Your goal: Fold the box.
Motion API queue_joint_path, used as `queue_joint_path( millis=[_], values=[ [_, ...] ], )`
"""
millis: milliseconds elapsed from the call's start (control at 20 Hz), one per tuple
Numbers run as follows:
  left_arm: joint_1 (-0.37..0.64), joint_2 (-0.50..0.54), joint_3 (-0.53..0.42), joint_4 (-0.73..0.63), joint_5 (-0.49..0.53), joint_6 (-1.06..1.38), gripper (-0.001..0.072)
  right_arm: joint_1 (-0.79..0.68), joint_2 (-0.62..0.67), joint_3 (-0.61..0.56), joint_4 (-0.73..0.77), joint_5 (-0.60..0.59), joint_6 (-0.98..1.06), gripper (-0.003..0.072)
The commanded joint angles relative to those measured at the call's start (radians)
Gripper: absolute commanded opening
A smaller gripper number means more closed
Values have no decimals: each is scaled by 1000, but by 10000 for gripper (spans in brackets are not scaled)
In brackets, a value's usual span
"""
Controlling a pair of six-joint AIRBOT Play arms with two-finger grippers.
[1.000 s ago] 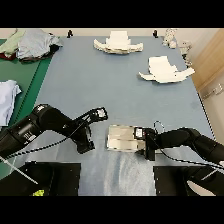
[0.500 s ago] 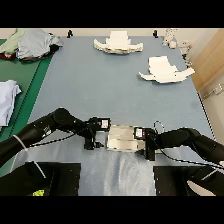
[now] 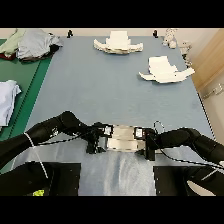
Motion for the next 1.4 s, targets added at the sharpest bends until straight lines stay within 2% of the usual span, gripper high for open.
queue_joint_path(
  millis=[0,400,550,700,950,1350],
  values=[
    [-34,-5,-6,-12,35,-29,698,1,0,1,0,0,0,506],
    [-85,-53,-6,-24,108,-151,698,1,0,1,0,0,0,505],
    [-85,-63,-7,-22,109,-159,698,1,0,1,0,0,0,506],
    [-91,-63,-26,-27,164,-159,698,1,0,1,0,0,0,505],
    [-134,-60,-34,-68,201,-159,697,0,0,1,0,0,0,506],
    [-134,-59,-59,-66,222,-159,697,1,0,1,0,0,0,506]
  ],
)
